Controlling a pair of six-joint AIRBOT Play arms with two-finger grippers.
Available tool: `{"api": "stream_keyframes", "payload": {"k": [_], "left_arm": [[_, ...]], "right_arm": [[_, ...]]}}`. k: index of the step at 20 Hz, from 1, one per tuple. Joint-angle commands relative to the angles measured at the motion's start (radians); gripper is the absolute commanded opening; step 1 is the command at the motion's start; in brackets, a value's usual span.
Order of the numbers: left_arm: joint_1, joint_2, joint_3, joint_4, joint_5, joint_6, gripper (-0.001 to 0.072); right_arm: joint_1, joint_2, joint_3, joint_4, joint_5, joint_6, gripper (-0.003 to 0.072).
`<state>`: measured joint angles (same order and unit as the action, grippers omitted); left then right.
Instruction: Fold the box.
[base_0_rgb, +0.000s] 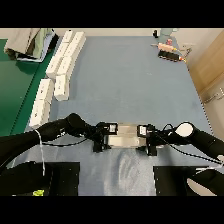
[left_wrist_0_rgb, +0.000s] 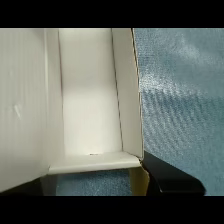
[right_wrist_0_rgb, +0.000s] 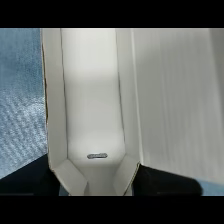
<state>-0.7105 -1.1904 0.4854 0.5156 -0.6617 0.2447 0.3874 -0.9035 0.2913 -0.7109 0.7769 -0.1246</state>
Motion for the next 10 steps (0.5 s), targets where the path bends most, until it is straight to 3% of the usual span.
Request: {"api": "stream_keyframes", "payload": {"k": [1,3,6,10], "left_arm": [[0.0,0.0,0.0,0.001,0.0,0.0,0.0511],[0.0,0.0,0.0,0.001,0.0,0.0,0.0511],[0.0,0.0,0.0,0.001,0.0,0.0,0.0511],[0.0,0.0,0.0,0.001,0.0,0.0,0.0511]], "right_arm": [[0.001,0.0,0.001,0.002,0.0,0.0,0.0511],[0.0,0.001,0.003,0.01,-0.011,0.014,0.0719],[0.0,0.016,0.003,0.018,0.067,0.084,0.0719],[-0.012,0.061,0.003,-0.022,0.076,0.104,0.0719]]}}
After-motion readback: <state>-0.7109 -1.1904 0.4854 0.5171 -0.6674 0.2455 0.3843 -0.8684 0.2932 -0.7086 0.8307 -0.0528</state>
